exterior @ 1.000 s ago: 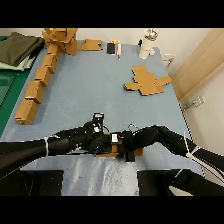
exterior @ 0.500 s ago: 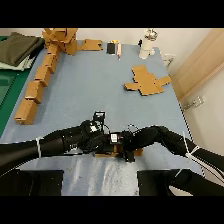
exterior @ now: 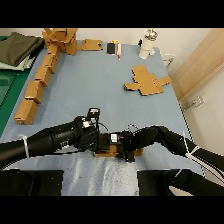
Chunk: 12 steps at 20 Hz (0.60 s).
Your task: Fold the box.
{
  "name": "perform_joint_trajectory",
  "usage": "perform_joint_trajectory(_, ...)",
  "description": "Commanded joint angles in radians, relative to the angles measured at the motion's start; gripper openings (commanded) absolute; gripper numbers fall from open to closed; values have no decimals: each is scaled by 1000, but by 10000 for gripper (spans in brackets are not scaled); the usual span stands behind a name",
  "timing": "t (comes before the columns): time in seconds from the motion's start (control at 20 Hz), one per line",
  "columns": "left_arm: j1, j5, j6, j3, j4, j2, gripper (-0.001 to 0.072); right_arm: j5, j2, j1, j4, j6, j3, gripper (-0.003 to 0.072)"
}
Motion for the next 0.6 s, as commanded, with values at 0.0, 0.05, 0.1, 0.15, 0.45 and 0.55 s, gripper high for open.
perform_joint_trajectory(0.0,19,-37,0,0,-5,27,588,-1,0,0,-1,0,0,518)
perform_joint_trajectory(0.05,19,-41,8,0,-7,27,588,-1,0,0,-1,0,0,519)
perform_joint_trajectory(0.1,19,-51,15,0,-7,27,588,-1,0,0,-1,0,0,519)
perform_joint_trajectory(0.15,21,-65,16,0,-7,27,588,-1,0,0,-1,0,0,518)
perform_joint_trajectory(0.45,21,-119,45,2,-30,40,588,-1,0,0,-1,0,0,519)
perform_joint_trajectory(0.55,21,-110,45,2,-31,48,588,-1,0,0,-1,0,0,519)
